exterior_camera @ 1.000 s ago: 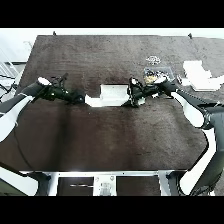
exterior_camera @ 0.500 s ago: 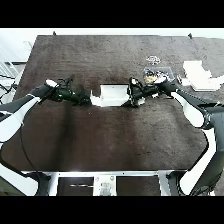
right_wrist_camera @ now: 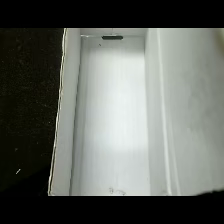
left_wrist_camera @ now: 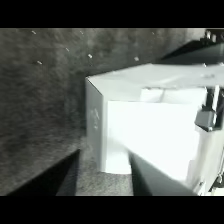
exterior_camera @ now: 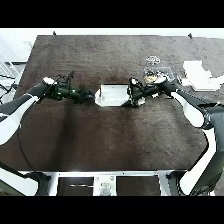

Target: Fold the box and place the chain.

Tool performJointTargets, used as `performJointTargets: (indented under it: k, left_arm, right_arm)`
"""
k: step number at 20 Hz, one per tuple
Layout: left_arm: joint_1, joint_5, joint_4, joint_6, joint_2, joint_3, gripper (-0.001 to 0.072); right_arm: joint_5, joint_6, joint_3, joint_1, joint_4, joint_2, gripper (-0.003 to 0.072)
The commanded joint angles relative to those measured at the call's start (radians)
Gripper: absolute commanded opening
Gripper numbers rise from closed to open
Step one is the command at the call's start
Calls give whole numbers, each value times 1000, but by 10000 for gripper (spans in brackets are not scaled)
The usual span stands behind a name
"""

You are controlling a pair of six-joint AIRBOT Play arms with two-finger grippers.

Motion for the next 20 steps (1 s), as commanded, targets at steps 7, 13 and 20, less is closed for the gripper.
performJointTargets:
  k: [7, 13, 20]
  left_arm:
    - [-2, -16, -34, 35, 6, 2, 371]
    - [-43, 39, -21, 27, 6, 2, 372]
    - [-59, 16, -25, 24, 6, 16, 374]
  right_arm:
    - [0, 0, 0, 0, 0, 0, 568]
    - [0, 0, 0, 0, 0, 0, 568]
    - [0, 0, 0, 0, 0, 0, 569]
